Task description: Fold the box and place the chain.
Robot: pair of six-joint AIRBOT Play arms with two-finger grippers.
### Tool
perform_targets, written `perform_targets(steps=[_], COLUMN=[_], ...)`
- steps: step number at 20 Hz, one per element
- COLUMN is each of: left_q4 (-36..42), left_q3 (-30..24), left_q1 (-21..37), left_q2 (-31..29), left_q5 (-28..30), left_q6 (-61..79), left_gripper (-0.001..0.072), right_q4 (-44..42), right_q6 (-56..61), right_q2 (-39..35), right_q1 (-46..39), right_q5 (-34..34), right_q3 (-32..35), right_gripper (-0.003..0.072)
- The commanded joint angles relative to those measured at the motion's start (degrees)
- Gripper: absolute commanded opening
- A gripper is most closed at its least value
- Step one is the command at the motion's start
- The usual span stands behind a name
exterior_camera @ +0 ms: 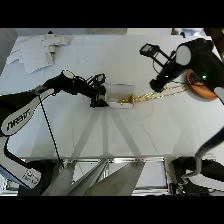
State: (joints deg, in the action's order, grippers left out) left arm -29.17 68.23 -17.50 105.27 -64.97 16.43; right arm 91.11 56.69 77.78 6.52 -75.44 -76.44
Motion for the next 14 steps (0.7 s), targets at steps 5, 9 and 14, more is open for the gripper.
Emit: perform_targets(steps=[5,9,14], left_q4=[-0.02,-0.02,-0.02], left_q3=[0.02,0.02,0.02], left_q1=[0.0,0.0,0.0], left_q2=[0.0,0.0,0.0], left_q5=[0.02,0.0,0.02], left_q6=[0.02,0.02,0.02], left_gripper=[0.0417,0.0417,0.0417], right_q4=[-8.92,-11.28,-14.56], right_q6=[-36.44,-45.55,-49.37], right_q2=[8.04,14.84,18.8], right_q1=[-6.19,-6.16,-5.99], right_q5=[3.56,3.48,4.33], right_q3=[0.02,0.02,0.17], right_gripper=[0.0584,0.0594,0.0596])
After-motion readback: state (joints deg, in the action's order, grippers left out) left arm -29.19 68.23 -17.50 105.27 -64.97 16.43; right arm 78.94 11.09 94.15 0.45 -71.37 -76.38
